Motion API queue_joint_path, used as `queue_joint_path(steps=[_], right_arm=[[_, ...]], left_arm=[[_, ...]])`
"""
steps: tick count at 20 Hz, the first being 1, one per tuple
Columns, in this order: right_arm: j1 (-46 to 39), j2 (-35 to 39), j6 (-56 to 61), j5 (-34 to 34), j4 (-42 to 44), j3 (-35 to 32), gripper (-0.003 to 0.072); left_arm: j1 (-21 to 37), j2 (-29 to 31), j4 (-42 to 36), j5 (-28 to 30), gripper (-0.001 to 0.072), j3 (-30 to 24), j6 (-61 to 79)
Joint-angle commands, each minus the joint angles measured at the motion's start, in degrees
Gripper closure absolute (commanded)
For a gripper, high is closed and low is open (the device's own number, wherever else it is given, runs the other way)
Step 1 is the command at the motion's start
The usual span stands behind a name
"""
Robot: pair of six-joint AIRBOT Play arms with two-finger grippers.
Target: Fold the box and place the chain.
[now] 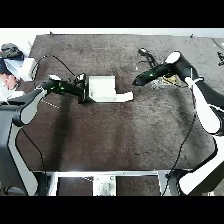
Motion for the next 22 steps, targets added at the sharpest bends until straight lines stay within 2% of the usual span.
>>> queue_joint_path(steps=[1, 6, 13, 14, 16, 17, 22], right_arm=[[-3.45, -1.42, 12.2, 4.72, -0.09, -0.07, 0.065], [-3.52, -6.21, 14.69, 5.46, 0.17, -0.35, 0.065], [-0.68, -6.91, 10.91, -0.57, 9.88, -9.03, 0.0649], [0.42, -6.93, 10.21, -1.27, 11.45, -9.22, 0.0636], [2.56, -6.91, 8.5, -2.03, 14.95, -9.22, 0.0421], [3.28, -6.82, 7.13, -2.01, 16.76, -9.22, 0.039], [3.98, -4.61, 6.64, -2.89, 19.69, -9.09, 0.039]], left_arm=[[0.02, -0.02, 0.04, 0.0, 0.0248, 0.02, 0.0], [0.02, -0.02, 0.04, 0.0, 0.0248, 0.02, 0.0], [0.02, -0.02, 0.04, -0.02, 0.0248, 0.02, 0.0], [0.02, -0.02, 0.04, 0.0, 0.0248, 0.02, 0.0], [0.02, -0.02, 0.04, -0.02, 0.0248, 0.02, 0.0], [0.02, -0.02, 0.04, -0.02, 0.0248, 0.02, 0.0], [0.02, -0.02, 0.04, -0.09, 0.0248, 0.02, 0.0]])
